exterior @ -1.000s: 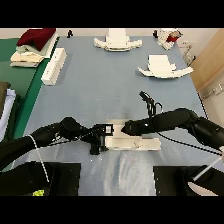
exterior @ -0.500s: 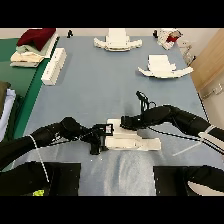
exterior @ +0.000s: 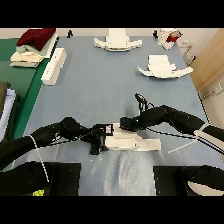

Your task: Fold the box.

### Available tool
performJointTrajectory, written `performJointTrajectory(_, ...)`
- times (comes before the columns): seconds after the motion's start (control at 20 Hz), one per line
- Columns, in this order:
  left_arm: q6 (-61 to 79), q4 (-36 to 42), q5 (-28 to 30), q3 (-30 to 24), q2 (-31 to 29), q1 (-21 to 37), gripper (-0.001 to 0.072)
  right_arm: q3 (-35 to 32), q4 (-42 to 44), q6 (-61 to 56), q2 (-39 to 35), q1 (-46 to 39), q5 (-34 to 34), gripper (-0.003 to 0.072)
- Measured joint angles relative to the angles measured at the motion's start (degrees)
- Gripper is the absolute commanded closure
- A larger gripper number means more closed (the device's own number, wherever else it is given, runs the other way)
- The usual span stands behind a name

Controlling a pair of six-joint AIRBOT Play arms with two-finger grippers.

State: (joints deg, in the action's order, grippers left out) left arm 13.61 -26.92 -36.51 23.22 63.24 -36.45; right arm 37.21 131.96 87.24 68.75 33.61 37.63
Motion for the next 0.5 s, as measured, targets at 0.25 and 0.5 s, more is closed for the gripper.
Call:
performJointTrajectory(0.25,0.13,-0.07,0.0,0.0,0.0,0.0,0.0264,0.42,-1.09,0.15,-2.69,-0.94,0.92,0.053)
performJointTrajectory(0.5,0.15,-0.15,0.0,0.0,0.0,0.0,0.0264,2.4,-9.75,0.42,-13.22,-3.28,7.28,0.0287)
